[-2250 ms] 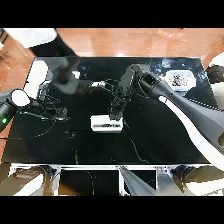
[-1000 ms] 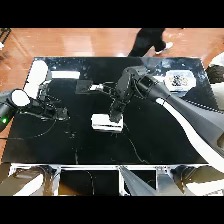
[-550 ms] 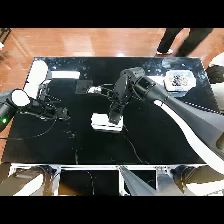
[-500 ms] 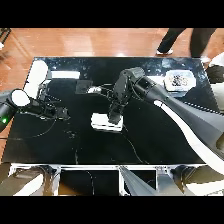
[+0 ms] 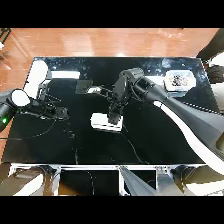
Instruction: Fold the box and place the chain.
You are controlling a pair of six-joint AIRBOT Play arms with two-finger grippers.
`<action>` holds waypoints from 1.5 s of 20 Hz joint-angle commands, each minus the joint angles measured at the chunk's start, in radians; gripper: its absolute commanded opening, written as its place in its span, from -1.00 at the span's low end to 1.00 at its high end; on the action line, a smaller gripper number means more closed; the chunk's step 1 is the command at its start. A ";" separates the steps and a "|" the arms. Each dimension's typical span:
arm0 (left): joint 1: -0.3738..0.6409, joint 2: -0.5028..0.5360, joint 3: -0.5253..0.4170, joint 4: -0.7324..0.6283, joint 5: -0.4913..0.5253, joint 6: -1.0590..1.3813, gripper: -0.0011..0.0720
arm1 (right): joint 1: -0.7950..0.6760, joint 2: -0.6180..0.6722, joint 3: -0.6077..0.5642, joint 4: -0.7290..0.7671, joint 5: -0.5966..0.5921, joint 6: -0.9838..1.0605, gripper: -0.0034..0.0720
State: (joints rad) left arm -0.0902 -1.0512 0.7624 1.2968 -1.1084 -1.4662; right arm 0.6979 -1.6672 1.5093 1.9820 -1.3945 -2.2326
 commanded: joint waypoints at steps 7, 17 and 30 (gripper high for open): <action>0.000 0.000 0.000 -0.001 0.000 0.000 0.75 | 0.006 0.014 -0.027 0.003 0.006 0.046 -0.16; -0.004 0.000 0.000 -0.019 -0.004 0.006 0.75 | -0.256 0.337 -0.197 0.216 -0.085 0.378 -0.60; -0.003 -0.001 0.000 -0.109 0.050 0.101 0.75 | -0.128 0.408 -0.770 0.725 0.740 0.546 -0.86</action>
State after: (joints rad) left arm -0.0933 -1.0515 0.7624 1.1915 -1.0649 -1.3693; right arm 0.5365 -1.2060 0.7364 2.6366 -0.7319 -1.6970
